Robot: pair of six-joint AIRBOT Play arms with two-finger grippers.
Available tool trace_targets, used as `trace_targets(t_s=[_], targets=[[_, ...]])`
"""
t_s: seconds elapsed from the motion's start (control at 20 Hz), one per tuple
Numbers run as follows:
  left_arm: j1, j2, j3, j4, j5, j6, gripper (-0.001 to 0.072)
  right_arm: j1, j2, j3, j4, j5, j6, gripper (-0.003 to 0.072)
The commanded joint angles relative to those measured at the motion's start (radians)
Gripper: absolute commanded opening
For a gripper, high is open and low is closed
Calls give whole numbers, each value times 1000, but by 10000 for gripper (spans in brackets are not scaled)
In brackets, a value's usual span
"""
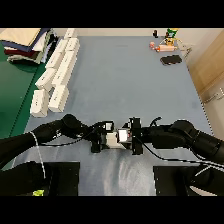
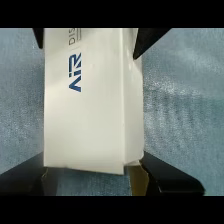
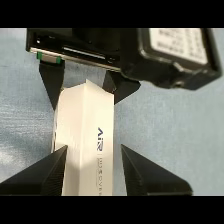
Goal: Fold the box.
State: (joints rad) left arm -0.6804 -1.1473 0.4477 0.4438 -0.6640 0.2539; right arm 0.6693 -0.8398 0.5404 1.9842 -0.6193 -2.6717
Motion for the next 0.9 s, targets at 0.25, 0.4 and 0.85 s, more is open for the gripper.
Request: trace_targets(t_s=[0.25,0.4,0.85], targets=[[1,-1,0,0,0,0,410,0,-3,18,-6,18,1,507],[1,-1,0,0,0,0,410,0,-16,18,-6,4,1,419],[1,-1,0,0,0,0,410,0,-58,18,10,-68,1,354]])
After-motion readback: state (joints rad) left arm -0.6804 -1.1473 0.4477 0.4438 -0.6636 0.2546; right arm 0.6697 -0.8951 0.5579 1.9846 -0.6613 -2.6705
